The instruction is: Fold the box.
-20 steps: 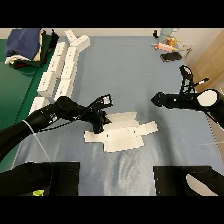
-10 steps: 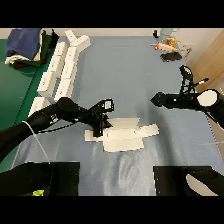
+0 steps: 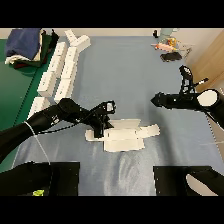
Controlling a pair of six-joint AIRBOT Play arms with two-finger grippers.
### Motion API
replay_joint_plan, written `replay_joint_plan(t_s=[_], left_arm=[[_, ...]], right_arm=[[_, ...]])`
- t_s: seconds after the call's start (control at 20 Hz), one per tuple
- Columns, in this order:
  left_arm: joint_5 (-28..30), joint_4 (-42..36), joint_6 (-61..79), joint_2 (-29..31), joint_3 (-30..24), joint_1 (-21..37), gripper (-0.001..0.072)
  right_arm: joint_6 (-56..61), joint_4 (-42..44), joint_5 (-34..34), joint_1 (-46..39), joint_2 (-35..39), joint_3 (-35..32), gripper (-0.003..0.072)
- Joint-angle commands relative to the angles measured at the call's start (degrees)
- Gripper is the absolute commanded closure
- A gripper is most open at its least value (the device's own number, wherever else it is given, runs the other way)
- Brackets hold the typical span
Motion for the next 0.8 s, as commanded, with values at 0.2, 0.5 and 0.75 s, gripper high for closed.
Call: replay_joint_plan(t_s=[0.2, 0.5, 0.75], left_arm=[[-0.1, 0.0, 0.0, 0.0, 0.0, -0.1, 0.0695], [0.0, 0.0, 0.0, 0.0, 0.0, -0.1, 0.0695], [0.0, 0.0, 0.0, 0.0, 0.0, -0.1, 0.0695]], right_arm=[[-0.2, 0.1, 16.0, 1.0, 0.5, 0.0, 0.0682], [8.7, -5.9, 28.1, 19.8, 8.1, -0.9, 0.0682], [1.7, -15.4, 22.6, 45.2, 19.7, -9.1, 0.0517]])
